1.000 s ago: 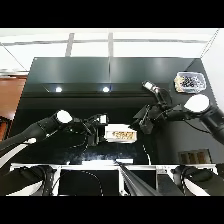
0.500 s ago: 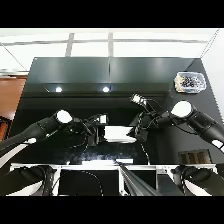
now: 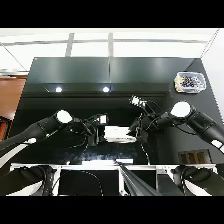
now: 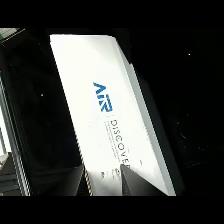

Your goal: Fold the box and place the chain.

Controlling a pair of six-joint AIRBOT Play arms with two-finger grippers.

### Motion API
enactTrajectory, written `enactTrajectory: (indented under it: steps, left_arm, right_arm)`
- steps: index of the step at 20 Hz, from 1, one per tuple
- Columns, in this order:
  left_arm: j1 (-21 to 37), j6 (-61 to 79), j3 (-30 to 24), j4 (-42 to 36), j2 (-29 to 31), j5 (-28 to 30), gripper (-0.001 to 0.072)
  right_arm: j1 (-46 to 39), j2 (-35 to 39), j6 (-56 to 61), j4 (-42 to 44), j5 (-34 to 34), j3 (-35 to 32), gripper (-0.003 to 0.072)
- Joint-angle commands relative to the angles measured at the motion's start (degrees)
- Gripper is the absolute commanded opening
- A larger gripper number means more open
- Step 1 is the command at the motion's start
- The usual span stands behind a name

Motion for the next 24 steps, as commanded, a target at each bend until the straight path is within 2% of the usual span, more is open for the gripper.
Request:
enactTrajectory:
  steps: [1,5,24]
  left_arm:
    - [0.0,0.0,0.0,0.0,0.0,0.0,0.0393]
    - [0.0,0.0,0.0,0.0,0.0,0.0,0.0393]
    - [0.0,0.0,0.0,0.0,0.0,0.0,0.0393]
  right_arm:
    - [0.0,0.0,-0.1,-0.5,-0.7,0.0,0.0247]
    - [0.0,0.0,-0.1,-3.9,-1.1,0.0,0.0247]
    - [1.5,0.0,0.0,-3.8,-2.1,-0.1,0.0247]
